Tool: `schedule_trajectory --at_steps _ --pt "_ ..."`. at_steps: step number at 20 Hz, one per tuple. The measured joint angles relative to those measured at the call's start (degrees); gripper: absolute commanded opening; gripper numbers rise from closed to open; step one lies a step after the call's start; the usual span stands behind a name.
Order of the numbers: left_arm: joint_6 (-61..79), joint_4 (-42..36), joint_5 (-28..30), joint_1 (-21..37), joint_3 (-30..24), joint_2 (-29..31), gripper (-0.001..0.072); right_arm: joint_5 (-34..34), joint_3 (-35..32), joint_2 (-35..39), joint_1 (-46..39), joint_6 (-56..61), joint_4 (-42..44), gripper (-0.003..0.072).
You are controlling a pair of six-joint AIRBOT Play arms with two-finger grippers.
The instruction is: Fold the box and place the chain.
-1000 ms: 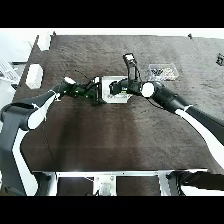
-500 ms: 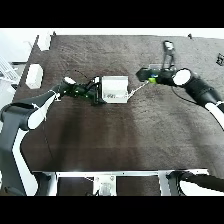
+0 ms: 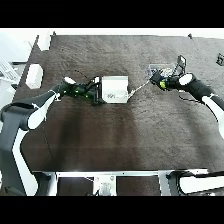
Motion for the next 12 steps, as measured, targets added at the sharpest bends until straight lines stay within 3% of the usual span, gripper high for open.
schedule_trajectory --at_steps 7,12 --pt "0.0 0.0 0.0 0.0 0.0 0.0 0.0349 -0.52 7.39 -8.7 -0.55 -4.02 4.17 0.0538" --pt "0.0 0.0 0.0 0.0 0.0 0.0 0.0348 -0.66 10.1 -12.44 -0.59 -5.2 5.18 0.0495"
